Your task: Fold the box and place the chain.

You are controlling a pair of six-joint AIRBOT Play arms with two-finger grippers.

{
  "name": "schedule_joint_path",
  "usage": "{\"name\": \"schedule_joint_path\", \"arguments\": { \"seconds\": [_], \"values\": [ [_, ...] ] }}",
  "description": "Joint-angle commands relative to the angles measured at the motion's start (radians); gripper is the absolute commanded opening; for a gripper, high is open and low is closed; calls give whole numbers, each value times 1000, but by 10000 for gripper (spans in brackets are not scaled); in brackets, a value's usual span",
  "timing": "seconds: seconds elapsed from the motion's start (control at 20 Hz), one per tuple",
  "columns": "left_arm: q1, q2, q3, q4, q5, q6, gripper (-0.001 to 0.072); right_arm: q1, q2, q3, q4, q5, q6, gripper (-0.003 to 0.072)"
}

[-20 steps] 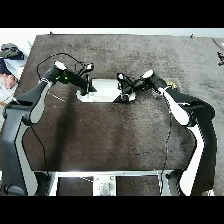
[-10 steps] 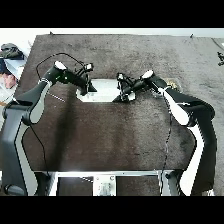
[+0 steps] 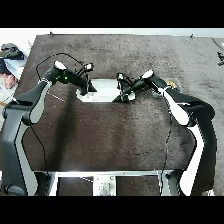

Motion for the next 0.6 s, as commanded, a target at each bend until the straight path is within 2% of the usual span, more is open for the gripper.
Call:
{"name": "schedule_joint_path", "arguments": {
  "seconds": [0.0, 0.45, 0.5, 0.55],
  "values": [
    [-1, 1, 0, 0, -2, 0, 12, 1, 0, 1, 0, -2, 1, 326],
    [-1, 1, 0, -6, -17, 0, 14, 2, 0, 1, 0, -2, 0, 326],
    [-1, 1, 0, -9, -17, 0, 56, 2, 0, 1, 0, -2, 1, 326],
    [-1, 1, 0, -14, -17, 0, 292, 2, 0, 1, 0, -2, 1, 327]
  ]
}}
